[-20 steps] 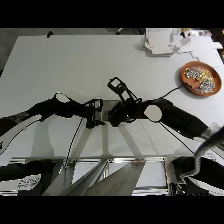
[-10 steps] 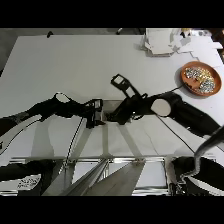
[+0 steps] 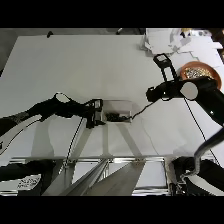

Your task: Fold the box and place the chain.

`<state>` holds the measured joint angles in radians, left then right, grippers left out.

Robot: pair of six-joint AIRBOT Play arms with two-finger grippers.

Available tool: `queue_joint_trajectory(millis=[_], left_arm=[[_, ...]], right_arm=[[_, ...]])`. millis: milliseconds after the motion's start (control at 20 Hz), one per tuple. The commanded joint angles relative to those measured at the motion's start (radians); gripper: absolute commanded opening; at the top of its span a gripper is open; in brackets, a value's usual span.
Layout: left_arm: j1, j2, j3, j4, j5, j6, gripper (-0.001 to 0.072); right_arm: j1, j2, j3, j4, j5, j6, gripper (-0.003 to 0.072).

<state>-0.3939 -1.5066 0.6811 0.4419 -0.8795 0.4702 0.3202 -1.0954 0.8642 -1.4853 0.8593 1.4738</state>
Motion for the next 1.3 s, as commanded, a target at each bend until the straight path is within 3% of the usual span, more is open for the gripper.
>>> queue_joint_trajectory(millis=[0, 250, 350, 800, 1050, 1150, 1250], left_arm=[[0.000, 0.001, 0.000, 0.000, 0.001, 0.000, 0.0204], [0.000, 0.001, 0.000, 0.000, 0.000, 0.000, 0.0204], [0.000, 0.001, 0.000, 0.000, 0.000, 0.000, 0.0204], [0.000, 0.001, 0.000, 0.000, 0.000, 0.000, 0.0204], [0.000, 0.001, 0.000, 0.000, 0.000, 0.000, 0.0204], [0.000, 0.001, 0.000, 0.000, 0.000, 0.000, 0.0204], [0.000, 0.001, 0.000, 0.000, 0.000, 0.000, 0.0204]], right_arm=[[-0.091, -0.103, -0.047, -0.029, -0.002, 0.037, 0.0443], [-0.093, -0.192, -0.063, -0.031, -0.051, 0.064, 0.0437], [-0.093, -0.209, -0.063, -0.031, -0.060, 0.071, 0.0397], [-0.093, -0.289, -0.063, -0.032, -0.100, 0.071, 0.0392], [-0.092, -0.290, -0.063, -0.032, -0.103, 0.070, 0.0192], [-0.079, -0.288, -0.063, -0.036, -0.089, 0.046, 0.0022], [-0.056, -0.271, -0.063, -0.044, -0.073, 0.041, 0.0022]])
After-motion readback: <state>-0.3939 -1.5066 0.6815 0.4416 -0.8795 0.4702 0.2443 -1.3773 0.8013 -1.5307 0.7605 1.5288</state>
